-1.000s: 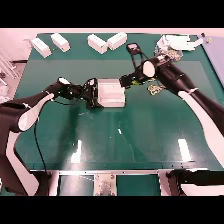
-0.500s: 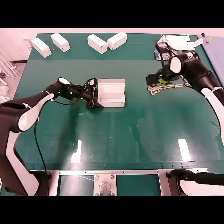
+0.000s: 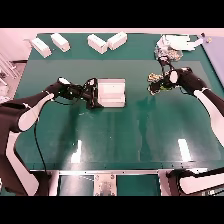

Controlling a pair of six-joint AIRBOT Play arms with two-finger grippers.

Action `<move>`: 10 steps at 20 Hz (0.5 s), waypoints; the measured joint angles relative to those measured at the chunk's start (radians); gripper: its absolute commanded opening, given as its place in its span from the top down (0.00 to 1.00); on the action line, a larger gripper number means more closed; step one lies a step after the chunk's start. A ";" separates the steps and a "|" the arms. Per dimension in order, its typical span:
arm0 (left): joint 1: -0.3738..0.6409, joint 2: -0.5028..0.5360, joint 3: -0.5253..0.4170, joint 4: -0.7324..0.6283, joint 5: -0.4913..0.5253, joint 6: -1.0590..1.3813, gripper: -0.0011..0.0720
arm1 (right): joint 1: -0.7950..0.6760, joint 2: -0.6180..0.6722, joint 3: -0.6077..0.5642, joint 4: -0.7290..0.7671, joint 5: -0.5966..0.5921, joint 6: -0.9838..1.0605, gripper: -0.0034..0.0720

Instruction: Fold the box and place the chain.

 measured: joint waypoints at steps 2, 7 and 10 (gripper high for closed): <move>0.000 0.000 0.000 0.000 0.000 0.000 0.33 | -0.004 -0.032 0.013 0.000 -0.028 -0.013 0.27; 0.000 0.000 0.000 0.000 0.000 0.000 0.33 | -0.006 -0.085 0.035 0.008 -0.057 -0.047 0.27; 0.000 0.000 0.000 0.000 0.001 0.000 0.33 | -0.006 -0.105 0.039 0.028 -0.069 -0.067 0.34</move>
